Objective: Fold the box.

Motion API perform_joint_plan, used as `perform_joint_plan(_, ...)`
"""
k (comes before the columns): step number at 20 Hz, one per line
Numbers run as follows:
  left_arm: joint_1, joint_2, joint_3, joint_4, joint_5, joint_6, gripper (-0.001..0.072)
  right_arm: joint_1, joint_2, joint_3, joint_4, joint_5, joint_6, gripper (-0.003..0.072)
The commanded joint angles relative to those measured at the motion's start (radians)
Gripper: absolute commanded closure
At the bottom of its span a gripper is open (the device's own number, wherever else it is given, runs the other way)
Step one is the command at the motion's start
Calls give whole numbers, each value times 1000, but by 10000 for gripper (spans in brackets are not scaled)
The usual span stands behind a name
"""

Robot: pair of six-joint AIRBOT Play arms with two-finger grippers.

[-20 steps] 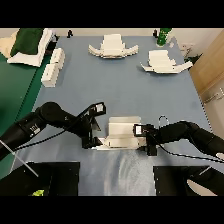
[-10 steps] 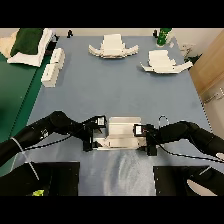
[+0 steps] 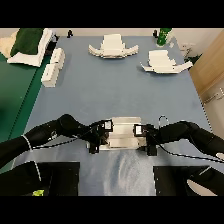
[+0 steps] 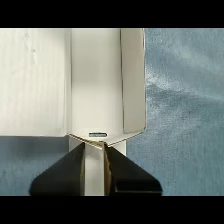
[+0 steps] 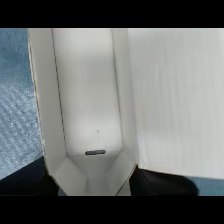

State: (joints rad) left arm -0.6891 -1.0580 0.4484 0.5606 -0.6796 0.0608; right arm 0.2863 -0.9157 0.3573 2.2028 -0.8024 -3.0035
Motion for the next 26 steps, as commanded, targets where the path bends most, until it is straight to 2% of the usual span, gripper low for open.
perform_joint_plan(1, -31, -8, 0, -30, 27, 7, 615, 0, 1, 1, 0, 0, 0, 209)
perform_joint_plan(6, -73, -8, 0, -101, 107, 7, 615, 0, 1, 1, 0, 0, 0, 208)
perform_joint_plan(11, -91, -8, -1, -116, 125, 7, 609, 0, 1, 1, 0, 0, 0, 209)
perform_joint_plan(13, -91, -8, -1, -116, 120, 6, 241, 0, 1, 1, 0, 0, 0, 209)
perform_joint_plan(14, -91, -8, -1, -116, 119, 6, 177, 0, 1, 1, 0, 0, 0, 209)
perform_joint_plan(23, -90, -8, -1, -111, 95, 1, 187, 0, 1, 1, 0, 0, 0, 209)
perform_joint_plan(25, -81, -6, -1, -96, 91, -11, 603, 0, 1, 1, 0, 0, 0, 209)
perform_joint_plan(26, -77, -3, -1, -84, 94, -43, 609, 0, 1, 1, 0, 0, 0, 209)
